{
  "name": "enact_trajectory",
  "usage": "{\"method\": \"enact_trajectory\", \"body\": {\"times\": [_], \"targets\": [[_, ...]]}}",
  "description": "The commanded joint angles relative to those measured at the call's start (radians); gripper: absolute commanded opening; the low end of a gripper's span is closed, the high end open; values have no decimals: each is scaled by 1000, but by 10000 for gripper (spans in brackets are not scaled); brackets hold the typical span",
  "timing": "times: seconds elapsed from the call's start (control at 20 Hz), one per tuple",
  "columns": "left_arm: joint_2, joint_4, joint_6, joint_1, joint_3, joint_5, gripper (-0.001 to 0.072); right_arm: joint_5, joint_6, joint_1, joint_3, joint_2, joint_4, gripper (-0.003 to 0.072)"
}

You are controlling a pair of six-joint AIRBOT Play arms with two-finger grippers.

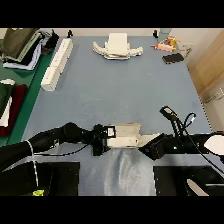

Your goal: Fold the box.

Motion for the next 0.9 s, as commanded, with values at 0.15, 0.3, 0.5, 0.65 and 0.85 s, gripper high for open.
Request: {"method": "enact_trajectory", "body": {"times": [0.15,0.3,0.5,0.65,0.85], "targets": [[0,0,0,1,0,0,403,-42,17,3,-6,-106,298,5],[0,0,0,1,0,0,404,-138,-163,2,-2,-184,492,5],[0,0,0,1,0,-1,404,-246,-290,0,126,-410,438,5],[0,0,0,1,0,0,404,-241,-326,0,261,-592,302,5],[0,0,0,1,0,0,404,-251,-384,2,315,-756,267,5]]}}
